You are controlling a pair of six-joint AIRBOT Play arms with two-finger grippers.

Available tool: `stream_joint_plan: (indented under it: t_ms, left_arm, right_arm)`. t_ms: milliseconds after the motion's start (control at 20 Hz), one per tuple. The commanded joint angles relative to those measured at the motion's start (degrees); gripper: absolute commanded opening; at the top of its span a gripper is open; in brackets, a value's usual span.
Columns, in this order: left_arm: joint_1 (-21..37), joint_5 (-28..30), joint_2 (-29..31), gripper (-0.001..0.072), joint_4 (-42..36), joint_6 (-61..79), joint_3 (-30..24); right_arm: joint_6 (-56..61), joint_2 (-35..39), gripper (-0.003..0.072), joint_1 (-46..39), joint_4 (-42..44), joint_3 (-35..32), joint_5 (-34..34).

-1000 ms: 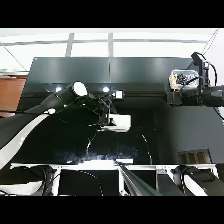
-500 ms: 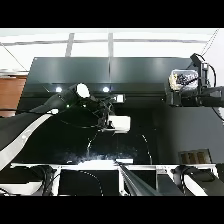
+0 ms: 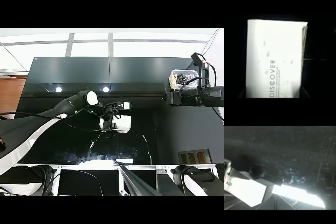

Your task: Fold the box and place the chain.

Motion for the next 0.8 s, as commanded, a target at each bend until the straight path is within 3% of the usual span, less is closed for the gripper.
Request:
stream_joint_plan:
  t_ms: [0,150,250,400,550,750]
  left_arm:
    - [0.4,-0.7,1.4,0.0258,5.2,-4.4,0.2]
    - [7.5,-0.7,5.8,0.0257,11.3,-11.7,0.5]
    - [17.0,-0.2,7.7,0.026,13.8,-14.2,1.2]
    - [33.9,3.6,6.3,0.0294,15.0,-22.1,6.8]
    - [49.5,5.9,-0.4,0.0293,15.0,-32.2,17.9]
    - [58.8,4.0,-14.3,0.0291,21.1,-45.5,35.9]
  right_arm:
    - [0.0,0.0,0.002,0.0,0.0,0.0,-0.1]
    - [0.0,0.0,0.002,0.0,0.0,0.0,-0.2]
    - [0.0,0.0,0.002,0.0,0.0,0.0,-0.2]
    - [0.0,0.0,0.002,0.0,1.2,0.0,0.3]
    - [0.0,0.0,0.002,0.0,2.2,0.0,-0.2]
    - [0.0,0.0,0.0019,0.2,2.8,0.0,-1.9]
